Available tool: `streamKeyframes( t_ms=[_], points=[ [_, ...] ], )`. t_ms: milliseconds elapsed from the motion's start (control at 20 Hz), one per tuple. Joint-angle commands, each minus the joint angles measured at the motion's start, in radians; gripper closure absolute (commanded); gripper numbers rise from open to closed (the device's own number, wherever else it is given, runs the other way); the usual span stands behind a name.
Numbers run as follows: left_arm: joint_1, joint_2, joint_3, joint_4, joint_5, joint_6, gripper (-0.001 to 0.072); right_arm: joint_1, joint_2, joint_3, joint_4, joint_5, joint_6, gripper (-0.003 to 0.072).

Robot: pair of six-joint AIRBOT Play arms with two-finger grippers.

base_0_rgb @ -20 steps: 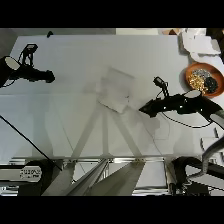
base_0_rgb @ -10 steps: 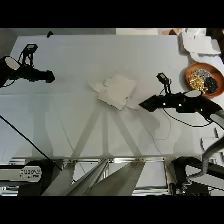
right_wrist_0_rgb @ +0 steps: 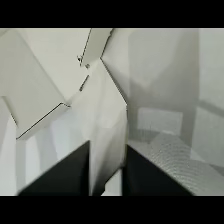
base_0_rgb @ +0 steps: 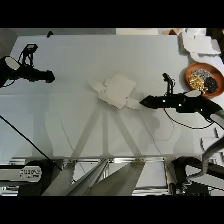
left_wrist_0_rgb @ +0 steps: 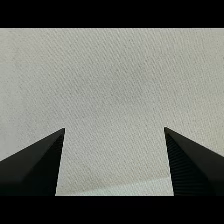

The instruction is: Fold the box and place the chain.

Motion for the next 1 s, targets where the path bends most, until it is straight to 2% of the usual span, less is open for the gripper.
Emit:
streamKeyframes(
  t_ms=[0,200,450,600,800,950],
  points=[
    [0.000,0.000,0.000,0.000,0.000,0.000,0.0008,0.000,0.001,0.001,-0.003,0.027,0.080,0.0674],
    [0.000,0.000,0.000,0.000,0.000,0.000,0.0008,0.000,0.001,0.001,0.005,0.040,0.057,0.0677],
    [0.000,0.000,0.000,0.000,0.000,0.000,0.0008,0.000,0.001,0.033,0.025,0.040,-0.295,0.0677],
    [0.000,0.000,0.000,0.000,0.000,0.000,0.0008,0.000,0.001,0.101,0.012,0.040,-0.364,0.0677],
    [0.000,0.000,0.000,0.000,0.000,0.000,0.0008,0.000,0.002,0.221,-0.196,0.076,-0.363,0.0678],
    [0.000,0.000,0.000,0.000,0.000,0.000,0.0008,0.000,0.001,0.237,-0.309,0.069,-0.362,0.0678]
  ],
)
